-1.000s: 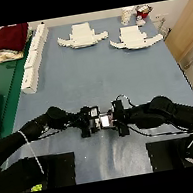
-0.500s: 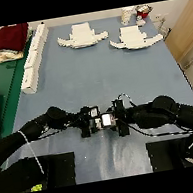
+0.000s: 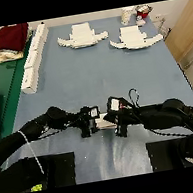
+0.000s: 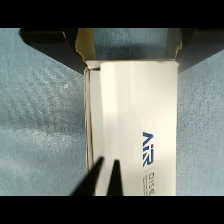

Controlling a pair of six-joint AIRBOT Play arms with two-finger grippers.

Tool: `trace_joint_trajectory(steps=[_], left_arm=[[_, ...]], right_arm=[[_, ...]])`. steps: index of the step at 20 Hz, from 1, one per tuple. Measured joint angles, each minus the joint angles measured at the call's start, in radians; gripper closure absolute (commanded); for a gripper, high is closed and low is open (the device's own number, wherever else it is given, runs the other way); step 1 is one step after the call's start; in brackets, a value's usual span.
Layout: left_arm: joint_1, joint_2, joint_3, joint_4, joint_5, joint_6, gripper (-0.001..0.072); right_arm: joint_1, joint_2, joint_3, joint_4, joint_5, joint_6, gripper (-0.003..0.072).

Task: Fold the box.

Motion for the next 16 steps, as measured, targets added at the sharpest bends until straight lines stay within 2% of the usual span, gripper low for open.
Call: trace_joint_trajectory(steps=[3,7,10,16], left_arm=[[0.000,0.000,0.000,0.000,0.000,0.000,0.0245],[0.000,0.000,0.000,0.000,0.000,0.000,0.0245],[0.000,0.000,0.000,0.000,0.000,0.000,0.0245],[0.000,0.000,0.000,0.000,0.000,0.000,0.0245]], right_arm=[[0.018,0.062,-0.111,0.053,0.153,0.140,0.0668],[0.055,0.083,-0.220,0.078,0.315,0.275,0.0668],[0.063,0.067,-0.253,0.084,0.364,0.317,0.0668],[0.084,-0.009,-0.272,0.087,0.387,0.344,0.0668]])
